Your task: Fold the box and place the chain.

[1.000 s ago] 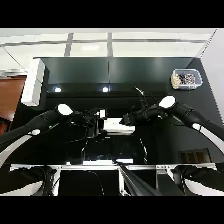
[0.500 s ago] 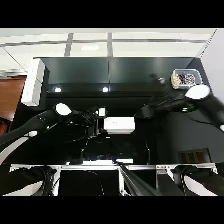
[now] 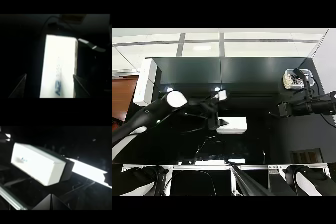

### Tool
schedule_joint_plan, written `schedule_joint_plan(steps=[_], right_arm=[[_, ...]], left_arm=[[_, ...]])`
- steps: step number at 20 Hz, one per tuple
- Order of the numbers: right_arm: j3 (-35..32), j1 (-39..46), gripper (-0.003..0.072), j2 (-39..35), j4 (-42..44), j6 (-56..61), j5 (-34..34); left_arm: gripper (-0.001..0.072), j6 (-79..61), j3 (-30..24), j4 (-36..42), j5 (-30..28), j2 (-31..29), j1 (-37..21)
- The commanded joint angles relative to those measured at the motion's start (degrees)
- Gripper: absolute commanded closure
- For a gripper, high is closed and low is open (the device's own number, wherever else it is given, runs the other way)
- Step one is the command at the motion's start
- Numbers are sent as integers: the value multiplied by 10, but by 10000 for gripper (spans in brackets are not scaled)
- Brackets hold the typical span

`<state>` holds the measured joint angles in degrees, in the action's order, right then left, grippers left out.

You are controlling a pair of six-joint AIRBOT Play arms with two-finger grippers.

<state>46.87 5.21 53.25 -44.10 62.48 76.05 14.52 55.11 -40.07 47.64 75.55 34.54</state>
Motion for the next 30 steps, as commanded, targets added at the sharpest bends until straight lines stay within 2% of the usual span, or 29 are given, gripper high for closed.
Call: schedule_joint_plan(steps=[1,3,5,8,13,17,23,27,28,29,30], right_arm=[[1,6,673,-5,-4,6,-12],[1,6,673,-5,-5,6,-11],[1,6,673,-5,-6,6,-12],[1,6,673,-5,-6,6,-13],[1,6,673,-5,-8,6,-13],[1,6,673,-5,-8,6,-13],[1,6,673,-5,-8,7,-13],[1,6,673,-5,-8,7,-13],[1,6,673,-5,-8,7,-13],[1,6,673,-5,-8,7,-13],[1,6,673,-5,-8,7,-13]], left_arm=[[-4,149,103,-53,38,95,30],[-5,191,141,-97,102,141,36],[-5,194,155,-109,146,162,42],[-5,194,155,-133,147,162,55],[-5,196,174,-194,185,162,82],[-5,215,195,-250,190,162,98],[-4,220,197,-324,201,163,134],[25,276,197,-369,151,172,156],[39,292,197,-378,144,176,162],[192,299,197,-384,150,178,164],[376,315,201,-399,173,176,162]])
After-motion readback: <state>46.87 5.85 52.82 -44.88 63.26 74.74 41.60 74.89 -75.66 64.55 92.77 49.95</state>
